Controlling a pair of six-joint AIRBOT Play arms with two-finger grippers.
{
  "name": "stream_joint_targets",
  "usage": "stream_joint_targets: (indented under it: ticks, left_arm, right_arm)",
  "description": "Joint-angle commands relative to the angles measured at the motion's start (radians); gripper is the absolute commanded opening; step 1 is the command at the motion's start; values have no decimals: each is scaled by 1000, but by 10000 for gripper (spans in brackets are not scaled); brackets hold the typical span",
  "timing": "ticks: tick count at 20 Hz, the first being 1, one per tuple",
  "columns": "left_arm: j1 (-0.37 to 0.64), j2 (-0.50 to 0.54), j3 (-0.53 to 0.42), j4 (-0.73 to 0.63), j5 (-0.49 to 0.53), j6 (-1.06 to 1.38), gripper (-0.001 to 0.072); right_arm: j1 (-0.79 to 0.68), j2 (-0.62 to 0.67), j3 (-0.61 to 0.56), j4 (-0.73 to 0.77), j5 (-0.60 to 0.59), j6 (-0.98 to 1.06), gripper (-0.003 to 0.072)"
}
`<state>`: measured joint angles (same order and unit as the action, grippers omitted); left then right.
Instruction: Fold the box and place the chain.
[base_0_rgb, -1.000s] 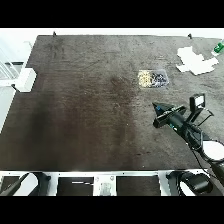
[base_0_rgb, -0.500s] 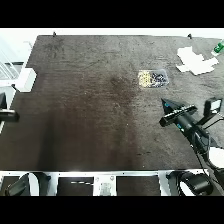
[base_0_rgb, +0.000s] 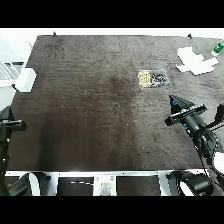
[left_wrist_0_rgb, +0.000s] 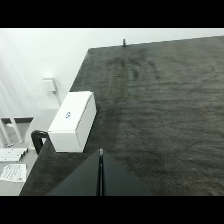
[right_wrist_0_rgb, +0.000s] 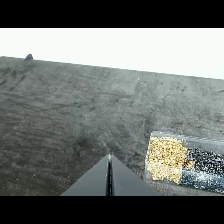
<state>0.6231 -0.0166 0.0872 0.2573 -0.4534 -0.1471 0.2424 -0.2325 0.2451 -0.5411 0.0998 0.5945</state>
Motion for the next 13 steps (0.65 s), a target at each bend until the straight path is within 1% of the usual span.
stream_joint_targets:
  ticks: [1,3,6,13]
  left_arm:
    - [-5,6,-18,2,46,-10,19]
    - [-5,6,-18,2,44,-10,21]
    - [-5,6,-18,1,15,-10,22]
    - [-5,6,-18,-1,16,-10,22]
  right_arm:
    - [0,3,-7,-1,-3,0,9]
    - [0,3,-7,-1,-3,0,9]
    - [0,3,-7,-1,-3,0,9]
    - [0,3,-7,-1,-3,0,9]
